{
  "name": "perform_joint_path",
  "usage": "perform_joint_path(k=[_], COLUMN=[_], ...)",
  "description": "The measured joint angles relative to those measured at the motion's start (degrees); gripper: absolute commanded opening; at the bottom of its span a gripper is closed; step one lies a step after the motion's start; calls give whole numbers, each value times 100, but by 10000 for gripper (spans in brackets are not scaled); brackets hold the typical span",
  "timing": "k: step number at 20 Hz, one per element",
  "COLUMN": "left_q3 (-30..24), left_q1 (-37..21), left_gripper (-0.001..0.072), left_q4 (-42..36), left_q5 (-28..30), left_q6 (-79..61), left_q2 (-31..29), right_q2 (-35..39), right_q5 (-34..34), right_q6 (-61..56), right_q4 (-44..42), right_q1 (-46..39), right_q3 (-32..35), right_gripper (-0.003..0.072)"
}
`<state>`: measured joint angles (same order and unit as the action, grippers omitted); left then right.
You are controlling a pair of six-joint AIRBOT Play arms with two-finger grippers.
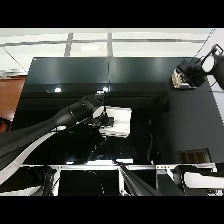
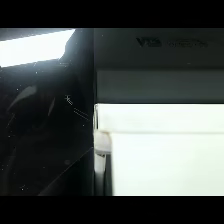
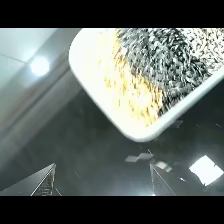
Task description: Fold the box and place the chain.
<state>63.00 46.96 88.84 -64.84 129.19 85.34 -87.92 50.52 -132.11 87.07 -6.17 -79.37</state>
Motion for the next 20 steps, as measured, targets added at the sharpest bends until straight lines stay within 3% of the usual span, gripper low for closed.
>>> perform_joint_path(k=[3,6,20], left_q3=[0,0,0], left_q1=[0,0,0], left_gripper=[24,24,24], left_q4=[0,0,0], left_q5=[0,0,2], left_q6=[0,0,2], left_q2=[0,0,0], right_q2=[-826,-1298,-1897], right_q5=[605,848,533], right_q6=[-157,-328,-551], right_q4=[-291,-470,-669], right_q1=[-260,-387,-520], right_q3=[-988,-1480,-1784], right_gripper=[720,720,720])
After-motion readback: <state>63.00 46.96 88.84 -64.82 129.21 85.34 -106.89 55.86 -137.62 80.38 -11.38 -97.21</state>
